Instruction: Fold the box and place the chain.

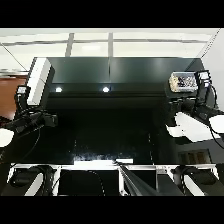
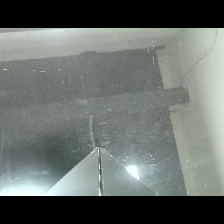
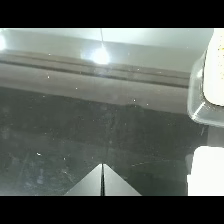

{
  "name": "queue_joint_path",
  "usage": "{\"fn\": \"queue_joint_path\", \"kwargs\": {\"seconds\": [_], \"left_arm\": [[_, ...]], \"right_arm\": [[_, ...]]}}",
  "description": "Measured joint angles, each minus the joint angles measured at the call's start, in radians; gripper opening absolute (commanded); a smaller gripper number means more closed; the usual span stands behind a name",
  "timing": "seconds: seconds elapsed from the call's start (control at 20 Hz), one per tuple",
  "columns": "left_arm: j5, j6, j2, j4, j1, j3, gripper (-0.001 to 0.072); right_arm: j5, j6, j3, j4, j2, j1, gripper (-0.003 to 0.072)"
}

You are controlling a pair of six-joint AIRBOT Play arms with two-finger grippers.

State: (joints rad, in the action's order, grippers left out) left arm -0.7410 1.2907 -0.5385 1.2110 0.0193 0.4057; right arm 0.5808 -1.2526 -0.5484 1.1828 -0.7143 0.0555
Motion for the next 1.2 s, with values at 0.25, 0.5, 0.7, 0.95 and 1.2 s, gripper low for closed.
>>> {"fn": "queue_joint_path", "kwargs": {"seconds": [0.25, 0.5, 0.7, 0.95, 1.2], "left_arm": [[0.0, 0.0, 0.0, 0.0, 0.0, 0.0, 0.0027], [0.0, 0.0, 0.0, 0.0, 0.0, 0.0, 0.0028], [0.0, 0.0, 0.0, 0.0, 0.0, 0.0, 0.0028], [0.023, 0.0, 0.0, 0.0, 0.0, 0.0, 0.0028], [0.045, 0.0, 0.0, -0.003, 0.0, 0.0, 0.0027]], "right_arm": [[0.0, 0.0, 0.0, 0.0, 0.0, 0.0, 0.001], [0.0, 0.0, 0.0, 0.0, 0.0, 0.0, 0.001], [0.0, 0.0, 0.0, 0.0, 0.0, 0.0, 0.001], [-0.008, 0.0, 0.0, -0.002, 0.0, 0.0, 0.001], [-0.084, 0.0, 0.0, -0.05, -0.003, 0.002, 0.001]]}}
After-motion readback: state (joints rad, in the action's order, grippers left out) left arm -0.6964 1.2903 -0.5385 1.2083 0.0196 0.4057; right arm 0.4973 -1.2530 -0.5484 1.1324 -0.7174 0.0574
